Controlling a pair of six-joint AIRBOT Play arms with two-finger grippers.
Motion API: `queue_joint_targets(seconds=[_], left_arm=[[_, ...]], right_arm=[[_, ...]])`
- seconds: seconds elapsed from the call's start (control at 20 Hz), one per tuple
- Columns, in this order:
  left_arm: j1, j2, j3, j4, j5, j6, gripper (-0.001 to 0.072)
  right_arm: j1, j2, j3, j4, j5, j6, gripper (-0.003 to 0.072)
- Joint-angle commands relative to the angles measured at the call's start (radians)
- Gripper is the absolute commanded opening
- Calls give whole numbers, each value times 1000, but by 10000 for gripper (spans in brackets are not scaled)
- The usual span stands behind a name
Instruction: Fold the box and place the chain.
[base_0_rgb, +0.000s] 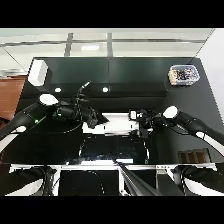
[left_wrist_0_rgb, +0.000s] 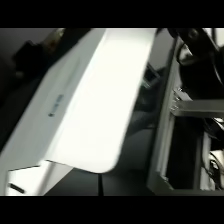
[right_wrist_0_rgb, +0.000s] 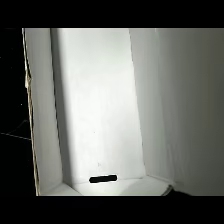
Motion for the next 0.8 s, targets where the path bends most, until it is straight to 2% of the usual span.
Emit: queue_joint_targets(seconds=[0.0,0.1,0.25,0.4,0.5,0.6,0.75], left_arm=[[-2,-12,-4,-21,221,2,22],[-18,-25,2,-15,329,2,23],[-33,-89,34,31,338,0,23],[-63,-137,48,150,336,-39,23],[-82,-154,48,220,288,-68,23],[-89,-166,47,225,218,-67,23],[-80,-155,60,304,198,-87,22]], right_arm=[[0,0,0,0,0,0,405],[0,0,0,0,0,0,405],[0,0,0,0,0,0,405],[0,0,0,0,0,0,405],[0,0,0,0,0,0,405],[0,0,0,0,0,0,405],[0,0,0,0,0,0,405]])
